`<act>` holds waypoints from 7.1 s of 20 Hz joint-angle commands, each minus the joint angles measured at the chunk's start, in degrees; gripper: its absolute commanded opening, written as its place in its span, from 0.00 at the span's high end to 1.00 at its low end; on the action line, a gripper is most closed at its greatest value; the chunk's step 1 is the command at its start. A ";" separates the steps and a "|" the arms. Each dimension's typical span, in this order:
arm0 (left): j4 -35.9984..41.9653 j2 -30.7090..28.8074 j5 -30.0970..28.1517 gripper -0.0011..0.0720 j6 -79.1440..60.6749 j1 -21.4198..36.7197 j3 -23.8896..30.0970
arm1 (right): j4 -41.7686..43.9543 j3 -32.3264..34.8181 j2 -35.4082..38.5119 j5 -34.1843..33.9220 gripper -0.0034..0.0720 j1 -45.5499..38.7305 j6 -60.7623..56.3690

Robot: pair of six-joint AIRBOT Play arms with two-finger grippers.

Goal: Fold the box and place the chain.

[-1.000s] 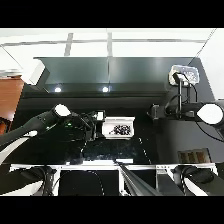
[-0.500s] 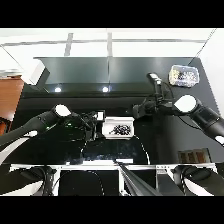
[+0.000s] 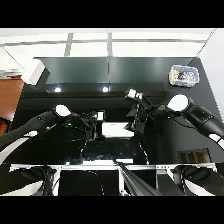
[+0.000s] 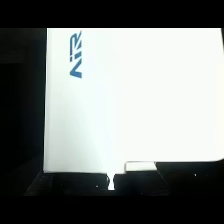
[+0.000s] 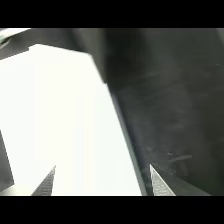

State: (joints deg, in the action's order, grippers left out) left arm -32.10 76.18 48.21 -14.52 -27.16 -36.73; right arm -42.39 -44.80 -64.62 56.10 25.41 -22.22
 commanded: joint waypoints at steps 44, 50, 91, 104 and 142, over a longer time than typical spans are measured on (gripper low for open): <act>-0.07 0.04 0.04 0.43 -0.04 0.00 -0.04 | -6.38 0.52 -1.77 3.80 0.58 2.21 4.68; -0.09 0.04 0.04 0.43 -0.04 0.00 -0.04 | -5.64 2.36 -1.38 3.67 0.58 2.21 3.06; 2.36 -0.15 -2.69 0.43 2.64 0.13 -0.66 | 14.93 4.04 1.70 18.14 0.94 -14.82 -34.36; 8.28 -3.91 0.76 0.02 5.90 -1.75 -9.60 | 1.49 4.11 18.71 25.33 0.94 -38.86 -39.93; -6.03 8.50 2.84 0.02 29.38 -8.31 -23.06 | 0.07 4.13 18.71 21.66 0.94 -38.86 -38.77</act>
State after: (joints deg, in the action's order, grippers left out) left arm -34.61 84.73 51.46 9.21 -35.62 -59.44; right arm -41.45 -40.64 -45.95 77.73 -13.43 -61.10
